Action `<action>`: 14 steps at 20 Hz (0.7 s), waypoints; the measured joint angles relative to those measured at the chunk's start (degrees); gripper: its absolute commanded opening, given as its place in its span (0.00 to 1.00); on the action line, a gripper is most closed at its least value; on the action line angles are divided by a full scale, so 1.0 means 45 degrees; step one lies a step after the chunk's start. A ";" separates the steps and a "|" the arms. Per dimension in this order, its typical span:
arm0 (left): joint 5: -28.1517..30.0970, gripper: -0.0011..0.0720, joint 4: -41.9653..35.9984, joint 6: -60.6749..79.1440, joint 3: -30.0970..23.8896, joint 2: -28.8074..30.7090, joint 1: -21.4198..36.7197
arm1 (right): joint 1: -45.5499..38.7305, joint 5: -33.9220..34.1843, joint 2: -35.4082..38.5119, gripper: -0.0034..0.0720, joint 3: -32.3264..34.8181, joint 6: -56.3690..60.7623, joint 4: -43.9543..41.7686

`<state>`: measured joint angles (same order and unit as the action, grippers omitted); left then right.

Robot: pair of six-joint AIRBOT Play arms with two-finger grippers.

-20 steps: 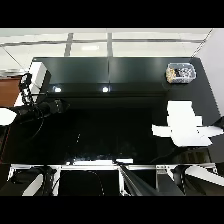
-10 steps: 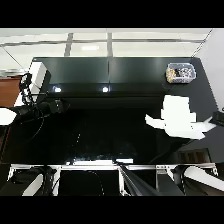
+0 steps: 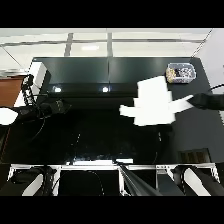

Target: Fold the box and place the chain.

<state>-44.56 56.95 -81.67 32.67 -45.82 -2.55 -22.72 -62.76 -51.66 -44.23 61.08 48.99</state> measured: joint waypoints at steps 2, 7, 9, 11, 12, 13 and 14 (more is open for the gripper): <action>-0.0005 0.98 -0.0306 0.0010 0.0000 -0.0024 0.0000 | 0.1146 0.0986 0.0607 0.06 0.1496 0.0117 -0.1413; 0.0097 0.96 -0.0874 0.0102 0.0019 -0.0282 -0.0277 | 0.4435 0.3759 0.1141 0.06 0.4469 0.0097 -0.3857; 0.0233 0.96 -0.1122 0.0291 0.0272 -0.0724 -0.0529 | 0.5547 0.4609 0.1205 0.06 0.5042 0.0073 -0.4240; -0.0238 0.96 -0.1443 0.0544 0.0903 -0.1700 -0.0782 | 0.6436 0.5246 0.1234 0.06 0.5353 0.0068 -0.4488; -0.0699 0.96 -0.1642 0.0733 0.1287 -0.2336 -0.0879 | 0.6790 0.5489 0.1253 0.06 0.5440 0.0063 -0.4551; -0.1137 0.96 -0.2059 0.1015 0.1724 -0.3133 -0.0962 | 0.7121 0.5697 0.1258 0.06 0.5508 0.0058 -0.4605; -0.1632 0.96 -0.2467 0.1331 0.2123 -0.3895 -0.1010 | 0.7388 0.5848 0.1258 0.06 0.5566 0.0058 -0.4653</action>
